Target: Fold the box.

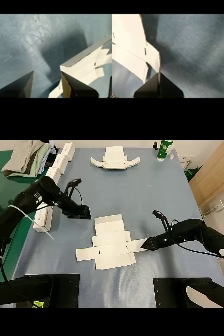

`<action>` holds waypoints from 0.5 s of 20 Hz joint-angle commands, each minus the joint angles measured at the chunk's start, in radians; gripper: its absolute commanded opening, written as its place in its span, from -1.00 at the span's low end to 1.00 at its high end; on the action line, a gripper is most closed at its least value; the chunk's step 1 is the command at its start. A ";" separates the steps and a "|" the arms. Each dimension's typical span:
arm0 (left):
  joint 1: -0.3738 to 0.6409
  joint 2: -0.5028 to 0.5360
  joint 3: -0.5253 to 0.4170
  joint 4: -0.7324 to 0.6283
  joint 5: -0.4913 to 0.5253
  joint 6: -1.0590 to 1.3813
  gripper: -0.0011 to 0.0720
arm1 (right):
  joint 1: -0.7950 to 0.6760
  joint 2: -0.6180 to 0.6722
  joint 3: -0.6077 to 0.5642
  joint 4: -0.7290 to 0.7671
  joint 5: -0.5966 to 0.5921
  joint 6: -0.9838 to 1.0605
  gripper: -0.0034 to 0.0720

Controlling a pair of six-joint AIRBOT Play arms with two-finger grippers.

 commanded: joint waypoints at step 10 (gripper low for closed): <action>0.051 -0.066 -0.149 -0.374 -0.047 0.504 0.47 | 0.032 0.024 -0.016 0.001 0.042 0.000 -0.90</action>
